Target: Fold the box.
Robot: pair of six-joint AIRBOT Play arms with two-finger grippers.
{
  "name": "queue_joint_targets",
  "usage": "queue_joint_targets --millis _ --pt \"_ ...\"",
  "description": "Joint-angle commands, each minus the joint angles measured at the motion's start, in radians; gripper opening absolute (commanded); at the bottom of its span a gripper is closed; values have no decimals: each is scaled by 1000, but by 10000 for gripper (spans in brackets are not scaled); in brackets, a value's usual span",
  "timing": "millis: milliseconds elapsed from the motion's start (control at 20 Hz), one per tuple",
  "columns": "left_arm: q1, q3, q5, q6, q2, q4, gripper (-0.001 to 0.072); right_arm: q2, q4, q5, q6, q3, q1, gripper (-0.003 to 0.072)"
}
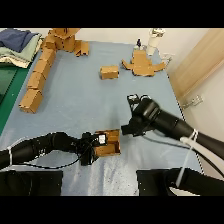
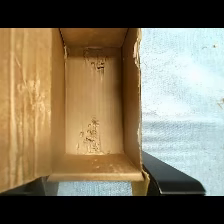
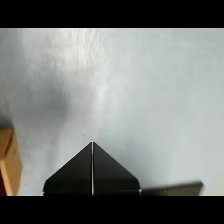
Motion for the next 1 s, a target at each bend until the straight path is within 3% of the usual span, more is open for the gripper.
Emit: queue_joint_targets --millis 0,50,100,200,350,500,700,950 --pt "0 0 0 0 0 0 414 -74 672 370 -632 -23 -367 4" --pt "0 0 0 0 1 0 415 -138 1007 319 -898 -10 -468 4" --pt "0 0 0 0 0 0 415 -205 1238 206 -1093 10 -531 4" --pt "0 0 1 0 0 0 415 -278 1392 29 -1274 47 -557 3" --pt "0 0 0 0 0 0 415 -274 1382 -28 -1360 -1 -491 2" --pt "-1 0 2 0 0 0 414 -191 1386 26 -1455 -160 -406 2" --pt "-1 0 1 0 0 0 414 -3 1378 164 -1567 -372 -333 2" --pt "-1 0 2 0 0 0 415 224 1194 360 -1582 -451 -211 3"
